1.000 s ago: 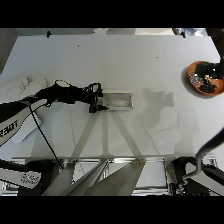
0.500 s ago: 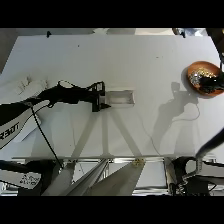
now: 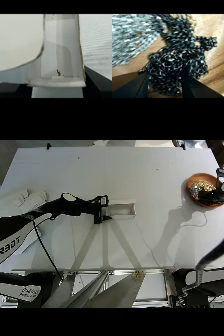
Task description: Fold the box and place the chain.
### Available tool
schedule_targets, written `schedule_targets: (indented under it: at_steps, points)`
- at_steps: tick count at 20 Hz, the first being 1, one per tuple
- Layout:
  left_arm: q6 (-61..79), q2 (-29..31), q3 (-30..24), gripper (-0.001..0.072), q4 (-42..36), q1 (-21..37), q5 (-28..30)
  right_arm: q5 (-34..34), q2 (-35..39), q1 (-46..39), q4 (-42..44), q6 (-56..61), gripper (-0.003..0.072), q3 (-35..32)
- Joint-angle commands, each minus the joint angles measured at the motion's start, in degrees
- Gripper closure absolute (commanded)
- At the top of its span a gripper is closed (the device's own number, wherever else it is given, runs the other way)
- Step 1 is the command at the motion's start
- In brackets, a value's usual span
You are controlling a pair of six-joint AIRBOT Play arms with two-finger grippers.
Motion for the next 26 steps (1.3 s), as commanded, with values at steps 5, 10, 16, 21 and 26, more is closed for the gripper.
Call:
schedule_targets:
  at_steps: [5,10,16,21,26]
  points:
    - [-0.02,-0.04,-0.04,0.0361,0.5,-0.04,0.13,-0.42,-2.51,-1.57,0.11,1.05,0.0525,0.33]
    - [-0.04,-0.04,-0.04,0.0361,0.5,-0.04,0.13,5.27,-1.64,-1.57,0.63,0.9,0.0667,1.38]
    - [-0.04,-0.04,-0.04,0.0361,0.5,-0.04,0.11,7.13,7.87,-0.42,3.56,-6.32,0.0668,4.11]
    - [-0.04,-0.04,-0.04,0.0361,0.5,-0.04,0.13,11.67,17.05,2.14,4.57,-9.27,0.0668,4.22]
    - [-0.04,-0.04,-0.04,0.0361,0.5,-0.04,0.13,24.11,21.9,10.23,5.6,-13.7,0.0669,4.22]
